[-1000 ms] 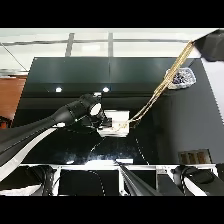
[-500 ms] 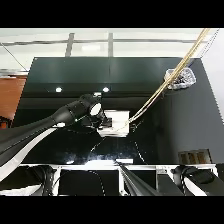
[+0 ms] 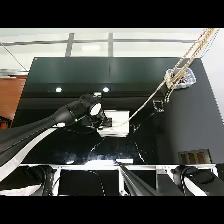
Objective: Fold the box and place the chain.
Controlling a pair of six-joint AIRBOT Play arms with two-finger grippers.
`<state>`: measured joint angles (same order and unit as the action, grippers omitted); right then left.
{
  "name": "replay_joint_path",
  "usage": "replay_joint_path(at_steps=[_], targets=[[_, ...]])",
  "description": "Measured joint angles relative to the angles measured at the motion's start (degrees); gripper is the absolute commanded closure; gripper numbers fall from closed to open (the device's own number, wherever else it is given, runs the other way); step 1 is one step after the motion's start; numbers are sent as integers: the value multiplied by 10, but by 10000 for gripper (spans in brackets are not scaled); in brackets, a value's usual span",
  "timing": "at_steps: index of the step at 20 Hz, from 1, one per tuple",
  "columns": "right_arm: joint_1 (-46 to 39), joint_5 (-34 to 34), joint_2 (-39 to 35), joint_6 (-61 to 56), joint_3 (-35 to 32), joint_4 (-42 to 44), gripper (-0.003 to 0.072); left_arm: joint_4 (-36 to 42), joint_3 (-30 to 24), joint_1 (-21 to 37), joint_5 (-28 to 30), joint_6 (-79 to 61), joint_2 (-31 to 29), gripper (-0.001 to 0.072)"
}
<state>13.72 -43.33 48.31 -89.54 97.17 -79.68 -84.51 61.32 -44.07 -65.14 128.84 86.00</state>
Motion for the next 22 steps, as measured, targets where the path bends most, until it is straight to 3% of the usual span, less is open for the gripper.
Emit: replay_joint_path(at_steps=[8,22], targets=[[0,-39,0,15,0,93,672,0,0,0,0,0,0,677],[0,-102,10,80,0,358,672,0,0,0,0,0,0,677]])
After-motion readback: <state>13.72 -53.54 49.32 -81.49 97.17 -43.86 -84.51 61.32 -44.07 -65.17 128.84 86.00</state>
